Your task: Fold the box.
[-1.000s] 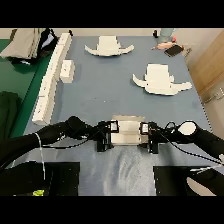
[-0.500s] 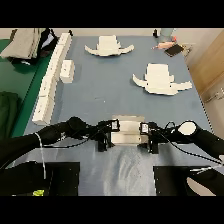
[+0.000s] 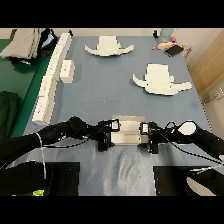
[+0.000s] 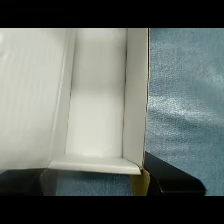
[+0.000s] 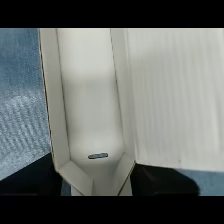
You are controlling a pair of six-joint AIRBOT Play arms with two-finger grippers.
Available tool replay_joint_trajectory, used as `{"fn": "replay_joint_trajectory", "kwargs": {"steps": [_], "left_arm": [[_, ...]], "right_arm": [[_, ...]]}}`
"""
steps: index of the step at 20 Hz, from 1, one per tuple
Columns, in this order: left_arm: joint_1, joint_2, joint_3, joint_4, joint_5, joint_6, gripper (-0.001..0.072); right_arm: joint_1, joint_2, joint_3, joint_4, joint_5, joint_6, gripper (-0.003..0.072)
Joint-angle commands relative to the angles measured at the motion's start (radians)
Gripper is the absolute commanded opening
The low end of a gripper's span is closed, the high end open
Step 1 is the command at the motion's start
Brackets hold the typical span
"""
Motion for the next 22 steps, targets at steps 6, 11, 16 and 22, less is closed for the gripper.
{"fn": "replay_joint_trajectory", "kwargs": {"steps": [6,11,16,22], "left_arm": [[0.001,0.0,0.0,0.0,-0.001,0.0,0.0597],[0.001,0.0,0.0,0.0,-0.001,0.0,0.0596],[0.001,0.0,0.0,0.0,-0.001,0.0,0.0597],[0.001,0.0,0.0,0.0,-0.001,0.0,0.0597]], "right_arm": [[0.0,0.0,0.0,0.0,0.0,0.0,0.0464],[0.0,0.0,0.0,0.001,0.035,0.061,0.072],[0.0,0.004,0.0,-0.045,0.031,0.058,0.072],[-0.003,0.183,0.0,-0.166,0.107,0.227,0.072]]}}
